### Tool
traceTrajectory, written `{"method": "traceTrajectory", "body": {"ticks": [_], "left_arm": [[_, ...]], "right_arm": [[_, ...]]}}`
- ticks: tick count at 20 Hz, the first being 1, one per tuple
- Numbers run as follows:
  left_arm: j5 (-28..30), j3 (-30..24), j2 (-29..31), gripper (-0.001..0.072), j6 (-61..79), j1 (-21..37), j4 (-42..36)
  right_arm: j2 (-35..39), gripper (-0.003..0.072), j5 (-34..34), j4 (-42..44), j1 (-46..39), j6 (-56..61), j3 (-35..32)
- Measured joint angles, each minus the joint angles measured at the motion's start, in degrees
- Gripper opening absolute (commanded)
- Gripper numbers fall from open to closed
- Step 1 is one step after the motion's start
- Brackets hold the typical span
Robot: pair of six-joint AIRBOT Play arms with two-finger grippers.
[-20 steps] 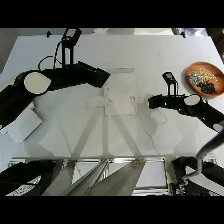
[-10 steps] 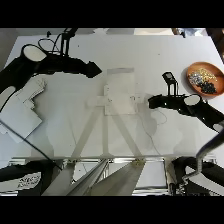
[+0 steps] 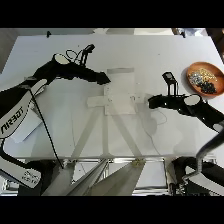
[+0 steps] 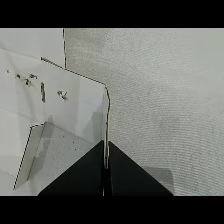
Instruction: Fold the box and place the chain.
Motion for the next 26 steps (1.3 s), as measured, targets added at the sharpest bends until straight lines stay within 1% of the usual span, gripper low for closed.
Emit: {"method": "traceTrajectory", "body": {"ticks": [3,7,8,9,10,11,12,13,14,15,16,17,18,26], "left_arm": [[2.01,0.15,-0.81,0.0705,1.79,-1.44,-1.11],[2.21,0.22,-1.2,0.0697,5.14,-3.43,-1.68],[2.01,0.22,-1.2,0.0642,6.29,-3.91,-1.75],[1.36,0.22,-1.25,0.0564,7.52,-4.31,-1.88],[0.57,0.22,-1.27,0.0554,8.57,-4.59,-1.86],[-0.07,0.22,-1.27,0.0459,9.57,-4.79,-1.88],[-0.48,0.22,-1.27,0.0348,10.43,-4.92,-1.86],[-0.9,0.22,-1.27,0.0268,11.13,-4.98,-1.84],[-1.14,0.22,-1.27,0.0258,11.78,-5.05,-1.86],[-1.4,0.22,-1.27,0.0205,12.35,-5.07,-1.88],[-1.53,0.22,-1.27,0.0059,13.0,-5.07,-1.88],[-1.97,0.22,-1.27,0.0015,13.7,-5.07,-1.99],[-2.6,0.24,-1.25,0.0015,14.43,-5.07,-2.08],[-2.19,0.24,-1.27,0.0015,15.65,-5.09,-1.95]], "right_arm": [[0.0,0.0009,0.0,0.0,0.0,0.02,0.0],[0.0,0.0009,0.0,-0.02,0.0,0.02,-0.02],[0.0,0.0009,0.0,0.0,0.0,0.0,0.0],[0.0,0.0009,0.02,0.0,0.0,0.02,0.0],[0.0,0.0009,0.02,0.0,0.0,0.0,0.0],[0.0,0.0009,0.02,0.0,0.0,0.02,0.0],[0.0,0.0009,0.0,0.0,0.0,0.0,0.0],[0.0,0.0009,0.0,-0.02,0.0,0.02,0.0],[0.0,0.0009,0.0,0.0,0.0,0.02,0.0],[0.0,0.0009,0.0,-0.04,0.0,0.02,0.0],[0.0,0.0009,0.0,-0.04,0.0,0.02,0.0],[0.0,0.0009,-0.09,0.0,0.0,0.0,0.0],[0.0,0.0009,-0.42,0.07,0.0,0.0,0.0],[0.0,0.0009,-0.07,0.02,0.0,0.02,0.0]]}}
